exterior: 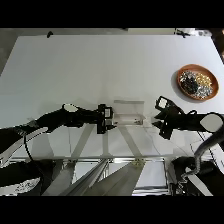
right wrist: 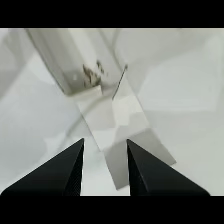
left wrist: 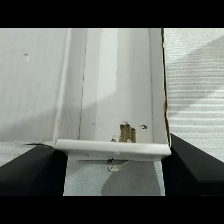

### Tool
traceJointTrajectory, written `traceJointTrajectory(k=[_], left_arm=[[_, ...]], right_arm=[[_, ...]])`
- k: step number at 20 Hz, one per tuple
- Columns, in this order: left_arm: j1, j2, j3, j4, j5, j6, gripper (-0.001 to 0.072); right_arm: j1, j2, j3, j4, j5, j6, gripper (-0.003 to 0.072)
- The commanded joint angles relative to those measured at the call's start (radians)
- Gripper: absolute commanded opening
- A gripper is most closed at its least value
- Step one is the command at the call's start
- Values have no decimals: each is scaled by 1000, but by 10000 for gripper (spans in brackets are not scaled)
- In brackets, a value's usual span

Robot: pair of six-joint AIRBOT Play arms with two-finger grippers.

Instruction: Fold the box and place the chain.

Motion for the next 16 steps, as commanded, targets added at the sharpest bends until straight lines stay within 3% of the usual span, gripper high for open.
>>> traceJointTrajectory(k=[1, 3, 6, 9, 16], left_arm=[[1, 1, 0, 0, 0, 0, 389], [1, 1, 0, 0, 0, 0, 389], [1, 1, 0, 0, 0, 0, 389], [1, 1, 0, 0, 0, 0, 389], [1, 1, 0, 0, 0, 0, 389]], right_arm=[[-8, -38, -11, 2, -50, -265, 292], [-8, -91, -11, 41, -90, -333, 190], [-6, -184, -11, 132, -92, -466, 163], [28, -241, -11, 174, -143, -562, 74], [104, -301, -11, 214, -204, -569, 74]])
